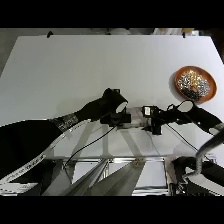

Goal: Fold the box and place the chain.

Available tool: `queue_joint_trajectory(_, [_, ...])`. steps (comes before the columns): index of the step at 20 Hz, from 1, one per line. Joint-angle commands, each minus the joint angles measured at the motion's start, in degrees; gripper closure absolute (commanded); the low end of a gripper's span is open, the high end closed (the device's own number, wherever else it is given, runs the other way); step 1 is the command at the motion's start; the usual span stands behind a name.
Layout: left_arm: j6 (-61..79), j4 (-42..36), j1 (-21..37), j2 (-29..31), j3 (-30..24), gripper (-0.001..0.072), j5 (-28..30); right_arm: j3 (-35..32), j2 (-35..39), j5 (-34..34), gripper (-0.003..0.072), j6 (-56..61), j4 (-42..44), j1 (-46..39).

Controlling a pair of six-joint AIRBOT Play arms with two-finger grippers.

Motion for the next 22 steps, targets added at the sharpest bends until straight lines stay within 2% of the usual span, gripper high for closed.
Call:
queue_joint_trajectory(1, [-0.63, 0.59, -0.11, -0.2, 0.09, 0.0699, 0.15, 0.04, 0.0, 0.04, 0.0249, 0.0, 0.0, 0.0])
queue_joint_trajectory(7, [-0.61, 0.37, -0.04, -0.04, 0.09, 0.0697, 0.11, 0.04, 0.0, 0.04, 0.0249, 0.0, 0.0, 0.0])
queue_joint_trajectory(8, [-0.44, 0.35, 0.02, 0.17, 0.09, 0.0648, 0.13, 0.04, 0.0, 0.04, 0.0249, 0.0, 0.0, 0.0])
queue_joint_trajectory(10, [5.46, 0.2, 0.83, 1.55, 0.09, 0.0461, 0.04, 0.04, 0.0, 0.04, 0.0249, 0.0, 0.0, 0.0])
queue_joint_trajectory(11, [10.23, 0.15, 1.6, 2.67, 0.09, 0.0436, -0.22, 0.04, 0.0, 0.04, 0.0249, 0.0, 0.0, 0.0])
queue_joint_trajectory(16, [22.12, 0.09, 7.52, 10.49, 0.07, 0.0434, -5.16, 0.04, 0.0, 0.04, 0.0249, 0.0, 0.0, 0.0])
queue_joint_trajectory(17, [28.55, 0.17, 8.66, 12.44, 0.07, 0.0393, -6.4, 0.04, 0.0, 0.02, 0.0249, 0.0, 0.0, 0.0])
queue_joint_trajectory(18, [35.63, 0.13, 9.92, 14.4, 0.07, 0.0292, -7.54, 0.04, 0.0, 0.04, 0.0249, 0.0, 0.0, 0.0])
queue_joint_trajectory(19, [42.34, 0.11, 11.54, 16.76, 0.07, 0.0246, -8.13, 0.02, 0.0, 0.02, 0.0249, 0.0, 0.0, 0.0])
queue_joint_trajectory(20, [49.18, -0.09, 12.98, 19.04, 0.04, 0.0245, -8.98, 0.04, 0.0, 0.04, 0.0249, 0.0, 0.0, 0.0])
queue_joint_trajectory(22, [66.82, -3.02, 16.11, 23.23, -0.42, 0.0185, -11.08, 0.04, 0.0, 0.04, 0.0249, 0.0, 0.0, 0.0])
